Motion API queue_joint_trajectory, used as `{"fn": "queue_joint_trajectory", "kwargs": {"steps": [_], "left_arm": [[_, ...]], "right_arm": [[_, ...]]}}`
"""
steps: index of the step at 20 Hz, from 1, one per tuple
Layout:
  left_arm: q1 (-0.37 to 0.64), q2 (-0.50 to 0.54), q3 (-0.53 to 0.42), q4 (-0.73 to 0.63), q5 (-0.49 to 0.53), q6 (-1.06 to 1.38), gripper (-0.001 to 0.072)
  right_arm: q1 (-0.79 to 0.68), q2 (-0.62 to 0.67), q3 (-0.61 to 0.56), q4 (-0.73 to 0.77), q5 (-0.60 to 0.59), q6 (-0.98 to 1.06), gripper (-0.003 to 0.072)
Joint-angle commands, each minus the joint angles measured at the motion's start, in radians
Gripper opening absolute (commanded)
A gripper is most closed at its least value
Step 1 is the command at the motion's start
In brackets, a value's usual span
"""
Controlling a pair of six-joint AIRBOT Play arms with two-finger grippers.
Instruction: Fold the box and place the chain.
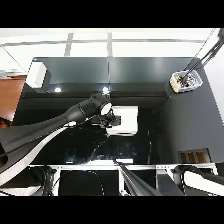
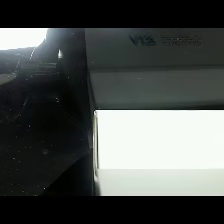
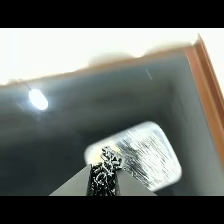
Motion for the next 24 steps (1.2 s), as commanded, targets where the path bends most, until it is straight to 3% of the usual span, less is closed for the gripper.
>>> {"fn": "queue_joint_trajectory", "kwargs": {"steps": [1,8,14,17,20,24], "left_arm": [[0.001,0.0,0.0,0.0,0.002,0.0,0.003],[0.001,0.0,0.0,0.0,0.001,0.0,0.003],[0.001,0.0,0.0,0.0,0.001,0.0,0.003],[0.001,0.0,0.0,0.0,0.002,0.0,0.003],[0.001,0.0,0.0,0.0,0.002,0.0,0.003],[0.001,0.0,0.0,0.0,0.003,0.0,0.003]], "right_arm": [[0.024,0.169,0.001,0.111,-0.003,-0.029,0.0019],[0.152,0.376,0.014,0.193,0.051,-0.028,0.0018],[0.152,0.378,0.047,0.542,0.263,-0.028,0.0019],[0.152,0.378,0.031,0.567,0.404,-0.018,0.002],[0.188,0.38,-0.058,0.641,0.486,-0.012,0.002],[0.357,0.38,-0.279,0.662,0.403,-0.013,0.002]]}}
